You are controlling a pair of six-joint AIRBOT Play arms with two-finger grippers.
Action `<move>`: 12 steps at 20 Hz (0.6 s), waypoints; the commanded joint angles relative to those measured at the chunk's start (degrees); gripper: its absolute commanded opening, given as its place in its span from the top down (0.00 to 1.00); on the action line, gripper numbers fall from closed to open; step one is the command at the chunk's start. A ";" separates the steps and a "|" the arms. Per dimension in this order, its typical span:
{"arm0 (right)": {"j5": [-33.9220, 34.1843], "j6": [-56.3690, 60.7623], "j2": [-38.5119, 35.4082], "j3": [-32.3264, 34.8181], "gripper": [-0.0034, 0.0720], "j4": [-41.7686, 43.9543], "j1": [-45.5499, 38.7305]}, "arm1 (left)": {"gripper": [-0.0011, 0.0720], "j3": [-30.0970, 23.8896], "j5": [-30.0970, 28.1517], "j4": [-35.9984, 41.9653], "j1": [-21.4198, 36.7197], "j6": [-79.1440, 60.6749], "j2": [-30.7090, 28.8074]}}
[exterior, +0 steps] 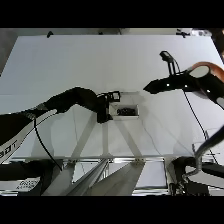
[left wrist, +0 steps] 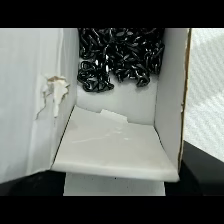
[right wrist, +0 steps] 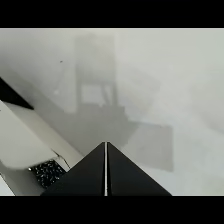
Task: Fold the box and place the chain.
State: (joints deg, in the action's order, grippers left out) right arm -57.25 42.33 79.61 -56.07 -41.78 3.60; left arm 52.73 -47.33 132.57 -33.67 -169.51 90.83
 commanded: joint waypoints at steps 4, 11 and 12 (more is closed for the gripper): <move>-8.72 -6.58 8.31 -7.13 0.94 1.44 4.61 | 0.51 0.02 -0.04 0.00 0.00 -0.02 0.04; -13.09 -10.73 8.11 -7.50 0.94 -2.23 9.51 | 0.51 0.02 -0.02 0.00 0.00 0.00 0.04; -13.42 -10.73 7.65 -7.50 0.94 -2.47 9.84 | 0.51 0.02 -0.04 0.00 0.00 0.00 0.04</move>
